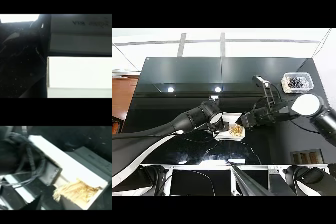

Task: Fold the box and place the chain.

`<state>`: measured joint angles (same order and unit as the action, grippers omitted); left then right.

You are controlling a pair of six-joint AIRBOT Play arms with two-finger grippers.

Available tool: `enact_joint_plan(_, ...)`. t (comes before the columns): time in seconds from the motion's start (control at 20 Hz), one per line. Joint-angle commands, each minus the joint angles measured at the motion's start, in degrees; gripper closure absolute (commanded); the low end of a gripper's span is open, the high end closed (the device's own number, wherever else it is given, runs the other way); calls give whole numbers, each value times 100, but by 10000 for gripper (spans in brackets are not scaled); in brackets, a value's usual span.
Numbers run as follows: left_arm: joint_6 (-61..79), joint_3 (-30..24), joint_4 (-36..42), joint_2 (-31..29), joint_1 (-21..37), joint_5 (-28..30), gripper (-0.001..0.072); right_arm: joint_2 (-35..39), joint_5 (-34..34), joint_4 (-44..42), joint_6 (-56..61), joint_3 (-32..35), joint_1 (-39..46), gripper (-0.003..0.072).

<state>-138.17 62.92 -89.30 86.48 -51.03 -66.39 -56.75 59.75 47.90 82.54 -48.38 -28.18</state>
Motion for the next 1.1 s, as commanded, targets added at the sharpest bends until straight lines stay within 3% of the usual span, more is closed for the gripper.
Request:
enact_joint_plan(0.0, -7, 2, 48, 4, 4, -22, 682, -98, -76, 358, 251, 103, 50, 370)
enact_joint_plan(0.2, -2, 2, 391, 4, 4, -2, 681, 256, 719, 365, 155, -221, 850, 371)
enact_joint_plan(0.55, -393, 4, 535, 4, 7, 352, 677, 1154, 1169, 710, 98, -267, 2031, 371)
enact_joint_plan(0.6, -393, 4, 538, 2, 7, 352, 600, 1178, 1193, 730, 96, -267, 2044, 371)
enact_joint_plan(0.7, -391, 44, 603, -11, 7, 330, 319, 1182, 1191, 728, 98, -267, 2044, 371)
enact_joint_plan(0.75, -328, 79, 603, -61, 4, 286, 212, 1182, 1202, 723, 101, -267, 2044, 371)
enact_joint_plan(0.9, 516, 109, 566, -463, 11, -35, 191, 1185, 1228, 723, 101, -267, 2044, 371)
enact_joint_plan(1.05, 1617, 70, 103, -1237, 11, -745, 191, 1182, 1224, 732, 98, -267, 2044, 371)
